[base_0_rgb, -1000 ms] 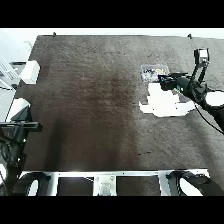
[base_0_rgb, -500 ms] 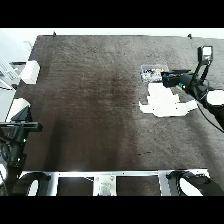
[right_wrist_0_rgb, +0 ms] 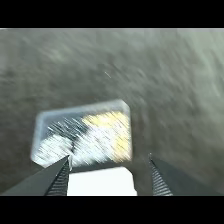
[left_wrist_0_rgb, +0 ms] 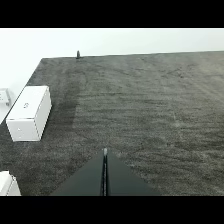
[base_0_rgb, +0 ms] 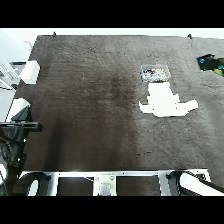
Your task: Fold the box and place the chain.
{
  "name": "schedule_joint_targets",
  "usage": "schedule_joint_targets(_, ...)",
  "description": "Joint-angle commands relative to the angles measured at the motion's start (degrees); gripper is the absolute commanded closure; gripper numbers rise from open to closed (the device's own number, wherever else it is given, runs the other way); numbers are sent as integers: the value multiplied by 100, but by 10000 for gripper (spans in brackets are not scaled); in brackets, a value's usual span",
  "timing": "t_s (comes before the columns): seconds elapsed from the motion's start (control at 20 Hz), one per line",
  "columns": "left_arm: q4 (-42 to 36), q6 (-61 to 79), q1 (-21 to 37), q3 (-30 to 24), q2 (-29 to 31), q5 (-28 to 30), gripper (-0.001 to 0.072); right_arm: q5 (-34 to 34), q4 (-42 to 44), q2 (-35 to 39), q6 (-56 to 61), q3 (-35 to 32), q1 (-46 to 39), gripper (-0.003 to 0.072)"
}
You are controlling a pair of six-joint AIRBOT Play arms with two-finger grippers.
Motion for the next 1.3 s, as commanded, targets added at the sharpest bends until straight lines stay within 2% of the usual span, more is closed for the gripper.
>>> schedule_joint_targets(0.0,2,2,-2,-2,-4,4,687,1700,-367,-833,533,782,-905,158)
schedule_joint_targets(0.1,2,2,-2,-2,-4,2,687,2588,-933,-1484,664,1314,-1062,183)
schedule_joint_targets(0.25,2,2,0,-2,-4,2,688,3206,-1827,-2234,769,2057,-1060,157)
schedule_joint_targets(0.45,2,2,-2,-2,-4,4,687,4280,-2378,-3104,763,2835,-1047,168)
schedule_joint_targets(1.25,2,2,-2,-2,-4,2,687,4363,-2406,-3589,310,2870,-990,168)
